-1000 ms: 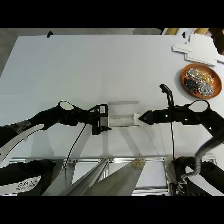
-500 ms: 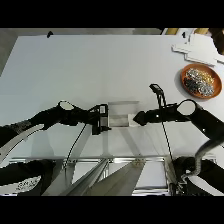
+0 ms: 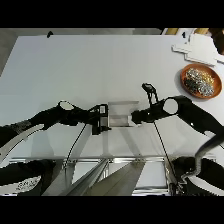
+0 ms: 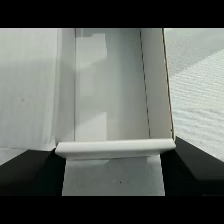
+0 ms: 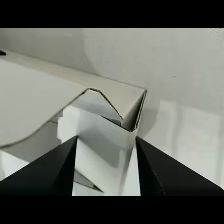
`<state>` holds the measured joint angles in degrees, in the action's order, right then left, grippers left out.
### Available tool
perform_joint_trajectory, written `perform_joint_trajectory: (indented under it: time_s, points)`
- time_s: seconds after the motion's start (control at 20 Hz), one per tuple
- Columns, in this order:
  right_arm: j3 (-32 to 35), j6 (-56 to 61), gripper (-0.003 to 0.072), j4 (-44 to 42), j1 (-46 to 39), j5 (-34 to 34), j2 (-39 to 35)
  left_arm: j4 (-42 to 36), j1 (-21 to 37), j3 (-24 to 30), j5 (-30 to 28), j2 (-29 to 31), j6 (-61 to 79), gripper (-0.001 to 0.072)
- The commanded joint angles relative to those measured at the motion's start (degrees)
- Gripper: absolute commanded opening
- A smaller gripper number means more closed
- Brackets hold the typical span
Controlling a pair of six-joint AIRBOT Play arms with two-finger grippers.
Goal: Fold the box and place the chain.
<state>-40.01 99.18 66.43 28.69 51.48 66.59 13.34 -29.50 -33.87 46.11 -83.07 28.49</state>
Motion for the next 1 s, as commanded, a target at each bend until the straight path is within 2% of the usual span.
perform_joint_trajectory:
  time_s: [0.0,0.2,0.25,0.45,0.6,0.7,0.8,0.95]
  points:
    - [-3.5,6.5,0.0355,3.5,3.0,3.0,3.8,0.0,0.0,0.0,0.0,0.0,0.0,0.0012]
    - [-6.5,11.6,0.0352,8.1,6.3,4.8,7.7,0.0,0.0,0.0,0.0,0.0,0.0,0.0012]
    - [-7.1,13.5,0.0318,9.5,6.8,4.8,8.5,0.0,0.0,0.0,0.0,0.0,0.0,0.0012]
    - [-8.5,14.9,0.0279,10.7,7.3,6.5,10.6,0.0,0.0,0.0,0.0,0.0,0.0,0.0012]
    - [-8.6,15.4,0.0167,12.0,7.3,7.8,11.4,0.0,0.0,0.0,0.0,0.0,0.0,0.0012]
    - [-8.6,16.5,0.0143,12.5,7.3,7.9,11.5,0.0,0.0,0.0,0.0,0.0,0.0,0.0012]
    - [-8.6,16.5,0.0033,12.8,7.3,7.9,11.5,0.0,0.0,0.0,0.0,0.0,0.0,0.0012]
    - [-8.6,16.5,0.0019,13.3,7.3,7.8,11.5,0.0,0.0,0.0,0.0,0.0,0.0,0.0012]
